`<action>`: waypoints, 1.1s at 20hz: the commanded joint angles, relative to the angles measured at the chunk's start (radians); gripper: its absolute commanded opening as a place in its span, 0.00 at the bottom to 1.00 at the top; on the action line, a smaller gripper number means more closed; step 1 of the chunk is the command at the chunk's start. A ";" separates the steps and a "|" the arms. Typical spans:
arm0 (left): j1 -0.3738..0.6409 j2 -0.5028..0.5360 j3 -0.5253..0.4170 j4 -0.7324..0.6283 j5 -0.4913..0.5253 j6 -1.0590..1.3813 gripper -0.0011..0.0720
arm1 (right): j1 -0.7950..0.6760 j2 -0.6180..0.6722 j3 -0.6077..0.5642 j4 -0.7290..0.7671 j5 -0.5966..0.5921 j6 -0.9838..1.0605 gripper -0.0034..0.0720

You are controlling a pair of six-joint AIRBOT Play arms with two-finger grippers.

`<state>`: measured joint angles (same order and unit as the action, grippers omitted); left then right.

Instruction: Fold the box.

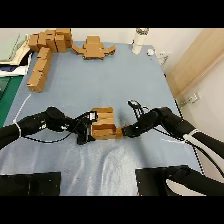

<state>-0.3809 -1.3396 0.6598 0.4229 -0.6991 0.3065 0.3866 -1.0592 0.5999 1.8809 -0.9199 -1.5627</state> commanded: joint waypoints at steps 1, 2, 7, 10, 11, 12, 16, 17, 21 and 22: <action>0.000 0.000 0.001 0.000 0.000 0.000 0.52 | 0.027 0.056 0.000 0.054 0.003 -0.008 0.05; 0.000 0.000 0.001 0.000 0.000 0.000 0.52 | 0.027 0.072 0.000 0.055 0.003 -0.008 0.05; 0.000 0.000 0.001 0.000 0.000 0.000 0.52 | 0.027 0.093 0.009 0.105 0.003 -0.009 0.05; 0.000 0.000 0.001 0.000 0.000 0.000 0.52 | 0.027 0.093 0.043 0.132 0.004 -0.009 0.37; 0.000 0.000 0.001 0.000 0.000 0.000 0.52 | 0.027 0.093 0.054 0.135 0.009 -0.009 0.39; 0.000 0.000 0.001 0.000 0.000 0.000 0.52 | 0.027 0.093 0.059 0.140 0.017 -0.009 0.39; 0.000 0.000 0.001 0.000 0.000 0.000 0.52 | 0.037 0.092 0.060 0.159 0.023 -0.009 0.63; 0.000 0.000 0.001 0.000 0.000 0.000 0.52 | 0.050 0.087 0.060 0.158 0.026 -0.009 0.63; 0.000 0.000 0.001 0.000 0.000 0.000 0.52 | 0.124 0.002 0.077 0.154 0.053 -0.008 0.63; 0.000 0.000 0.001 0.000 0.000 0.000 0.52 | 0.143 -0.022 0.105 0.134 0.048 0.016 0.63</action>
<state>-0.3809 -1.3396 0.6598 0.4225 -0.6991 0.3061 0.4854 -1.0302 0.6739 2.0331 -0.8829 -1.5703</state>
